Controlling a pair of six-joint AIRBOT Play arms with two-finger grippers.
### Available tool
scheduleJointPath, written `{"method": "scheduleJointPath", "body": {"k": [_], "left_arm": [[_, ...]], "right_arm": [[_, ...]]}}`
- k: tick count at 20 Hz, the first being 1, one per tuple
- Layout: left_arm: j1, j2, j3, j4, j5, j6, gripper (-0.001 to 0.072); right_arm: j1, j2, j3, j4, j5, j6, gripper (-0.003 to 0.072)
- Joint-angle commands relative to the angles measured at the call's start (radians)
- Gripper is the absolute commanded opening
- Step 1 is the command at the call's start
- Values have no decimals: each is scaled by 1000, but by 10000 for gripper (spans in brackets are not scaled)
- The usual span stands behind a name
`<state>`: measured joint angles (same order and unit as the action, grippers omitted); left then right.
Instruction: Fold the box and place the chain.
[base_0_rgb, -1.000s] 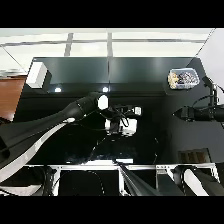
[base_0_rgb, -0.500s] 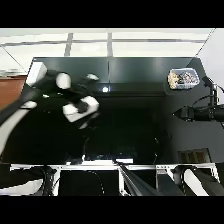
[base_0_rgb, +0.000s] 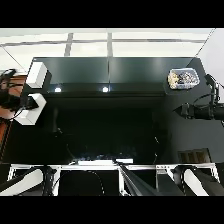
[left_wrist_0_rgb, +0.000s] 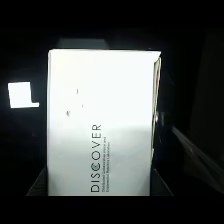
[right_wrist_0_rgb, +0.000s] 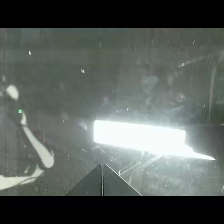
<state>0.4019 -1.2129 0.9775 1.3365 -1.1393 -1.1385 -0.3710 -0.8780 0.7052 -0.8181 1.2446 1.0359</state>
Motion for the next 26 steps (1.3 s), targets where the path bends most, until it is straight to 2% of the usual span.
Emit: {"method": "scheduleJointPath", "body": {"k": [1,3,8,11,15,19,23,24,25,26], "left_arm": [[119,17,-47,-44,167,114,345],[116,-3,-53,-42,257,130,345],[116,-113,-53,-145,322,249,345],[111,-157,-45,-148,392,253,345],[88,-203,1,-148,412,253,345],[51,-247,46,-143,520,253,346],[44,-306,104,-145,503,240,348],[42,-315,105,-145,508,240,371],[40,-319,105,-139,513,242,561],[40,-316,107,-137,523,241,709]], "right_arm": [[0,0,0,17,-23,0,14],[0,0,0,31,-38,0,15],[0,0,0,43,-69,2,15],[0,0,0,43,-72,2,14],[0,-3,0,42,-72,1,15],[0,-5,0,40,-95,1,14],[0,-5,0,40,-97,1,14],[0,-5,0,40,-97,1,14],[0,-5,0,40,-97,1,14],[0,-5,0,40,-97,1,14]]}}
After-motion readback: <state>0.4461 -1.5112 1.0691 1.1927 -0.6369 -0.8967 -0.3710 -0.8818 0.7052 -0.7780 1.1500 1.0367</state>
